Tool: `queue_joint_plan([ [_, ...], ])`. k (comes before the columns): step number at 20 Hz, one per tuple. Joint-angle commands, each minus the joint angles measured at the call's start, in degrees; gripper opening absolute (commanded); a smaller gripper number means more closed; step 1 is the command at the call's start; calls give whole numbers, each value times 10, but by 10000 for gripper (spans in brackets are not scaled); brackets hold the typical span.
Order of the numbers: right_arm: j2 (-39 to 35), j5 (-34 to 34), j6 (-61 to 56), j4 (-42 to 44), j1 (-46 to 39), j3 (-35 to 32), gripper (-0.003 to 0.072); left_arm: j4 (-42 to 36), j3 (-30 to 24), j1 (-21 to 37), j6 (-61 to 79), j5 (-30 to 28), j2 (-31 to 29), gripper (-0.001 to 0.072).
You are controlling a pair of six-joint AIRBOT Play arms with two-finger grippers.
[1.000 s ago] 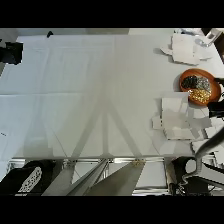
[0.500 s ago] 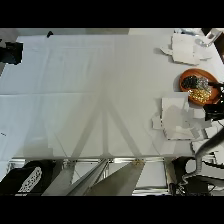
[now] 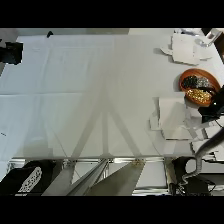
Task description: Fold the box and place the chain.
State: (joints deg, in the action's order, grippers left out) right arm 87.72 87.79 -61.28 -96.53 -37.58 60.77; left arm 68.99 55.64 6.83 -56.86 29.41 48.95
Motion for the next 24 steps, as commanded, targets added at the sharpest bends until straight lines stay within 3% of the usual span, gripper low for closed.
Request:
queue_joint_plan([
  [1, 3, 11, 33, 23, 3, 0, 12, 0, 0, 0, 0, 0, 0, 694],
  [4, -6, 17, 26, 33, 19, 0, 11, 0, 0, 0, 0, 0, 0, 694],
  [7, -28, 4, 24, 106, 50, 0, 10, 0, 0, 0, 0, 0, 0, 694],
  [15, -99, -111, 16, 301, 234, 0, 10, 0, 0, 0, 0, 0, 0, 694],
  [20, -101, -254, 19, 414, 370, -2, 10, 0, 0, 0, 0, 0, 0, 694],
  [24, -101, -408, 24, 430, 456, -19, 10, 0, 0, 0, 0, 0, 0, 694],
])
